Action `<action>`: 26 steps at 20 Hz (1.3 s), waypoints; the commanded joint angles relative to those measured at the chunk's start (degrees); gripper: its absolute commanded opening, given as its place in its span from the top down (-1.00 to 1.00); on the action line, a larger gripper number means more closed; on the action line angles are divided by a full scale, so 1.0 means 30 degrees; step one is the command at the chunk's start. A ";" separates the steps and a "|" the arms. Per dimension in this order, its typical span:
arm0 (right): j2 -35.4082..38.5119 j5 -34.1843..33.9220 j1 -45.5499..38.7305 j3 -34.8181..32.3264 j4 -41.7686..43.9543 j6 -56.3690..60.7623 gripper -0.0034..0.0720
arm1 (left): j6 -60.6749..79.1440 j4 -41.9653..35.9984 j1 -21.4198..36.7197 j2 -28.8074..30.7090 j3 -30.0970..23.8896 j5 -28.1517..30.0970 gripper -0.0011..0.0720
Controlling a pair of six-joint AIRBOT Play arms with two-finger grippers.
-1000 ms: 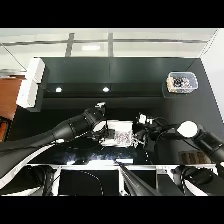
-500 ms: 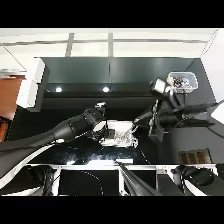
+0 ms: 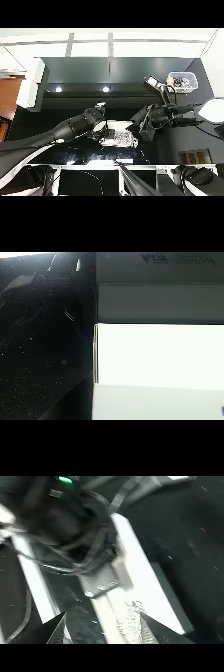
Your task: Fold the box and place the chain.
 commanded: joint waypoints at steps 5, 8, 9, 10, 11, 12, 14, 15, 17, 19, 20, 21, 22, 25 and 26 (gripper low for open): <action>0.0022 0.0466 -0.3213 -0.3687 -0.3912 -0.3322 -0.52 | 0.0000 0.0007 -0.0007 -0.0007 0.0007 0.0000 0.89; 0.0022 -0.4881 -0.1843 -0.7628 -0.3104 -0.7249 -1.00 | 0.0000 0.0000 -0.0007 -0.0007 0.0007 -0.0007 0.89; 0.0022 -0.6193 -0.1151 -0.8320 -0.3191 -0.8233 -1.00 | 0.0000 0.0000 -0.0007 -0.0007 0.0007 0.0000 0.89; 0.0007 -0.7242 -0.0561 -0.8779 -0.3184 -0.9209 -1.00 | 0.0000 0.0007 -0.0007 -0.0007 0.0007 0.0000 0.89; -0.0051 -0.8276 0.0000 -0.9187 -0.3177 -1.0440 -1.00 | 0.0000 0.0007 -0.0007 -0.0007 0.0007 0.0000 0.89; -0.0248 -0.8896 0.0423 -0.9406 -0.3060 -1.1526 -1.00 | 0.0000 0.0007 -0.0007 -0.0007 0.0007 0.0000 0.89; -0.1100 -0.8998 0.1086 -0.9435 -0.1202 -1.3595 -1.00 | 0.0000 0.0000 -0.0007 -0.0007 0.0007 -0.0007 0.89; -0.1508 -0.8925 0.1472 -0.9435 -0.0080 -1.5446 -1.00 | 0.0000 0.0000 -0.0007 -0.0007 0.0007 -0.0007 0.89; -0.2215 -0.9012 0.1902 -0.9435 0.1596 -1.8302 -1.00 | 0.0000 0.0000 -0.0007 -0.0007 0.0007 -0.0015 0.89; -0.2747 -0.9092 0.1894 -0.9435 0.2667 -1.9096 -1.00 | 0.0000 0.0000 -0.0007 -0.0007 0.0007 -0.0036 0.89; -0.2878 -0.9092 0.1894 -0.9435 0.2739 -1.9125 -1.00 | 0.0000 0.0000 -0.0007 -0.0007 0.0007 -0.0044 0.89; -0.2914 -0.9092 0.1894 -0.9435 0.2820 -1.9118 -1.00 | 0.0000 0.0000 -0.0007 -0.0007 0.0007 -0.0058 0.89; -0.2914 -0.9173 0.1894 -0.9435 0.2878 -1.9110 -1.00 | 0.0000 0.0000 -0.0007 -0.0007 0.0007 -0.0058 0.89; -0.2914 -1.0251 0.1894 -0.9435 0.2907 -1.8739 -1.00 | 0.0000 0.0000 -0.0007 -0.0007 0.0007 -0.0058 0.89; -0.2914 -1.0652 0.1894 -0.9435 0.2900 -1.8389 -1.00 | 0.0000 0.0000 -0.0007 -0.0007 0.0007 -0.0058 0.89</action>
